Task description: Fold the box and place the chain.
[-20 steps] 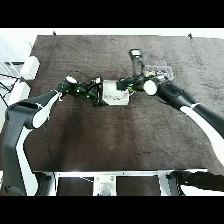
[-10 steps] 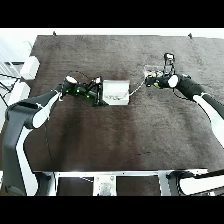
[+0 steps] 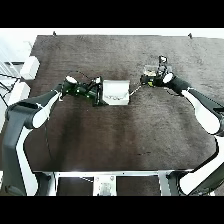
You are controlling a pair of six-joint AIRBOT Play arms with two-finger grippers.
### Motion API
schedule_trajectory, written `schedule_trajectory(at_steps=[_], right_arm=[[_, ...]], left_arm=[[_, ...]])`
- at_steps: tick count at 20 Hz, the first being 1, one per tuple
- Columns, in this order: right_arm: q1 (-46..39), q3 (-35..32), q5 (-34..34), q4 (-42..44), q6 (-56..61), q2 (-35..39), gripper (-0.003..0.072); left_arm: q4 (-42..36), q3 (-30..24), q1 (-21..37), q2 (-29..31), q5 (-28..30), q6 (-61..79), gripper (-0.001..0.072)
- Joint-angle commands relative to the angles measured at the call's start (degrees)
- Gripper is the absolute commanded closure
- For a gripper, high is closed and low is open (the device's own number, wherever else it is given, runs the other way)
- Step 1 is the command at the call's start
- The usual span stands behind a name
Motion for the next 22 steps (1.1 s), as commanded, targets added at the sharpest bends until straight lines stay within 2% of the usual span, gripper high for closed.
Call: schedule_trajectory(at_steps=[1,2,6,12,15,18,22], right_arm=[[-0.17,1.77,0.57,3.93,-3.02,-2.16,0.0464],[-0.22,1.86,0.57,3.76,-4.26,-2.14,0.0668],[0.17,1.81,5.81,3.65,-4.52,2.86,0.0670],[5.05,1.81,17.00,-6.54,-4.46,25.31,0.0671],[9.20,1.81,20.00,-11.15,-3.41,34.56,0.0671],[13.42,1.81,23.37,-16.44,1.66,39.15,0.0670],[20.68,1.09,25.70,-21.44,6.73,40.39,0.0671]], left_arm=[[0.02,0.00,0.04,0.02,0.02,0.00,0.0256],[0.02,0.00,0.04,0.02,0.02,0.00,0.0256],[0.02,0.00,0.04,0.02,0.00,0.00,0.0256],[0.02,0.00,0.04,0.02,0.02,0.00,0.0256],[0.02,0.00,0.07,0.02,0.02,0.00,0.0256],[0.02,0.00,0.04,0.02,0.02,0.00,0.0256],[0.02,0.00,0.04,0.02,0.02,0.00,0.0256]])
